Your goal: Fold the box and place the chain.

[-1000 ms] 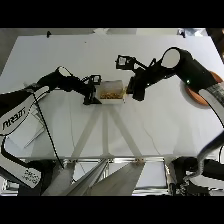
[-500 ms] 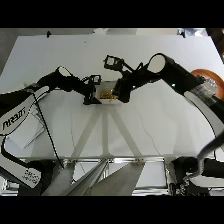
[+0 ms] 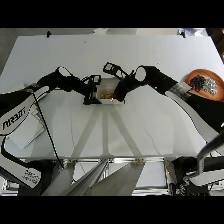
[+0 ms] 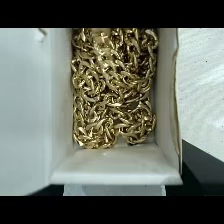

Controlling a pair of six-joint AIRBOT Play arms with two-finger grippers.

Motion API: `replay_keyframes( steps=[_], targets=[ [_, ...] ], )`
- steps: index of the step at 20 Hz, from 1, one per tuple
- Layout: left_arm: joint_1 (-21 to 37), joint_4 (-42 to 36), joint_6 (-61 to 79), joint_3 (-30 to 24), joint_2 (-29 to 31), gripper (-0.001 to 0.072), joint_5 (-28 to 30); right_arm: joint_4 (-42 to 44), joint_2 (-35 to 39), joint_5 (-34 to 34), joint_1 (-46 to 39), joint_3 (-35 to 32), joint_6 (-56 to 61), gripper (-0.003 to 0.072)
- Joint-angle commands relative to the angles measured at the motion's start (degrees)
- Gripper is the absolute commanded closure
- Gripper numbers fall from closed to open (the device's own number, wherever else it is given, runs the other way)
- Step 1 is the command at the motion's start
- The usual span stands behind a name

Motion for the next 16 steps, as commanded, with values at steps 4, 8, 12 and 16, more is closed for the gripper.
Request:
replay_keyframes(
  steps=[4,8,12,16],
  targets=[
    [0.0,0.0,0.1,0.0,0.0,0.0386,0.0,-2.3,-1.2,0.0,0.1,0.0,5.2,0.0444],
    [0.0,0.0,0.1,0.0,0.0,0.0386,0.0,-2.3,-0.4,2.2,0.1,0.0,5.2,0.0445],
    [0.0,0.0,0.1,0.0,0.0,0.0386,0.0,-2.3,5.0,2.9,0.1,0.0,5.6,0.0449],
    [0.0,0.0,0.1,0.0,0.0,0.0386,0.0,-2.9,13.1,4.9,0.1,0.0,5.6,0.0450]
  ],
)
